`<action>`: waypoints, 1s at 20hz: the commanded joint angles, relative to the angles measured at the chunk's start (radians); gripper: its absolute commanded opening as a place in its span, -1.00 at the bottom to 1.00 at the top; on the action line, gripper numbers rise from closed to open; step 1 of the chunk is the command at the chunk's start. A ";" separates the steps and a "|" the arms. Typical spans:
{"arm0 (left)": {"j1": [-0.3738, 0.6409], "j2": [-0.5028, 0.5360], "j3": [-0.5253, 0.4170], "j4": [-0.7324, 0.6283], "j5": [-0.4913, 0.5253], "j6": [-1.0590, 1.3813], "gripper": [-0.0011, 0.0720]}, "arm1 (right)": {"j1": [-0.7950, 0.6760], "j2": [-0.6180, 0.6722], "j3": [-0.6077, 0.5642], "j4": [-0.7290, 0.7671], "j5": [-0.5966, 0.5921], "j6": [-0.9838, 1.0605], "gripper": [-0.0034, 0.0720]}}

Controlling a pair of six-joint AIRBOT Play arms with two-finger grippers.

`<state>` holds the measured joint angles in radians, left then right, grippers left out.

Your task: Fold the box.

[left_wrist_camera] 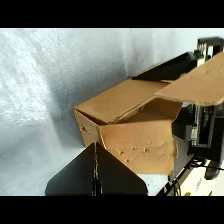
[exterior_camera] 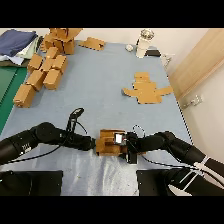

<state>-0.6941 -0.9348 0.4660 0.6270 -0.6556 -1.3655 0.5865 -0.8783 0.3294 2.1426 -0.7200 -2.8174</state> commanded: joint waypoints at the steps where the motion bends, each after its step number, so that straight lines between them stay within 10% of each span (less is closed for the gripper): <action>1: 0.077 0.000 0.024 0.024 -0.098 -0.015 -0.70 | 0.001 0.001 0.000 0.000 0.000 0.000 0.39; 2: 0.083 -0.001 0.024 0.024 -0.095 -0.015 -0.28 | 0.001 0.000 0.000 0.000 0.000 0.000 0.39; 7: 0.083 -0.002 0.031 0.021 -0.112 -0.014 -0.29 | 0.001 0.000 0.000 0.000 0.000 0.000 0.39; 9: 0.083 -0.002 0.040 0.011 -0.134 -0.011 0.37 | 0.001 0.000 0.000 0.000 0.000 0.000 0.39; 20: 0.051 -0.032 0.040 -0.071 -0.060 0.003 0.36 | 0.001 0.001 0.000 0.000 0.000 0.000 0.39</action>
<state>-0.6373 -0.9596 0.5049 0.5846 -0.7311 -1.3540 0.5865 -0.8783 0.3294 2.1426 -0.7200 -2.8174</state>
